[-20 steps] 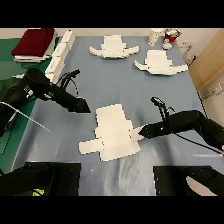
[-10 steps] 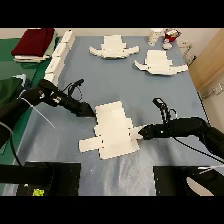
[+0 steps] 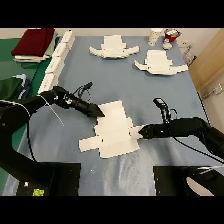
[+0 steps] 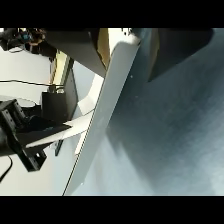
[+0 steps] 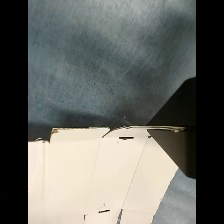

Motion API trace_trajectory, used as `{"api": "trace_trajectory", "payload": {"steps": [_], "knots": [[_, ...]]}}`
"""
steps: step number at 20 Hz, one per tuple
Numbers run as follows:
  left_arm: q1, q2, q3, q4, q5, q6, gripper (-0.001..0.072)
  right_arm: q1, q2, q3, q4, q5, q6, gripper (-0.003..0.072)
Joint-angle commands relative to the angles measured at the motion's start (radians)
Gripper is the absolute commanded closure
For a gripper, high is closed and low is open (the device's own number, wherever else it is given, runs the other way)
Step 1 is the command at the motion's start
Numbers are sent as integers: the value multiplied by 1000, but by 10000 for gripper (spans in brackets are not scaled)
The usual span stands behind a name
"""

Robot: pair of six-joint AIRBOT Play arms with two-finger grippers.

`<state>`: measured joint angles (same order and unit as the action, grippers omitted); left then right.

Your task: Fold the box.

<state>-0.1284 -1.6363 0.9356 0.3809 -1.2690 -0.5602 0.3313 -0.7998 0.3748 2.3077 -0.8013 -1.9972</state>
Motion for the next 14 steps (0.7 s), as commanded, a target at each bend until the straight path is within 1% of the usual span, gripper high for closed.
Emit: {"api": "trace_trajectory", "payload": {"steps": [1, 4, 8, 9, 10, 13, 14], "knots": [[-26, -17, 18, -14, -45, 51, 612, 1, 1, 0, -4, 9, 1, 686], [-26, -17, 18, -14, -69, 56, 613, 1, 1, 0, -4, 21, 5, 686], [-26, -17, 18, -14, -78, 74, 615, 1, 1, 0, -3, 24, 11, 687], [-26, -17, 18, -13, -78, 75, 638, 1, 1, 0, -3, 26, 16, 687], [-26, -17, 18, -14, -88, 100, 694, 1, 1, 0, -4, 27, 18, 686], [-26, -17, 18, -14, -111, 135, 694, 1, 1, 0, -4, 31, 18, 685], [-26, -17, 18, -14, -111, 136, 694, 1, 1, 0, -8, 40, 18, 646]]}}
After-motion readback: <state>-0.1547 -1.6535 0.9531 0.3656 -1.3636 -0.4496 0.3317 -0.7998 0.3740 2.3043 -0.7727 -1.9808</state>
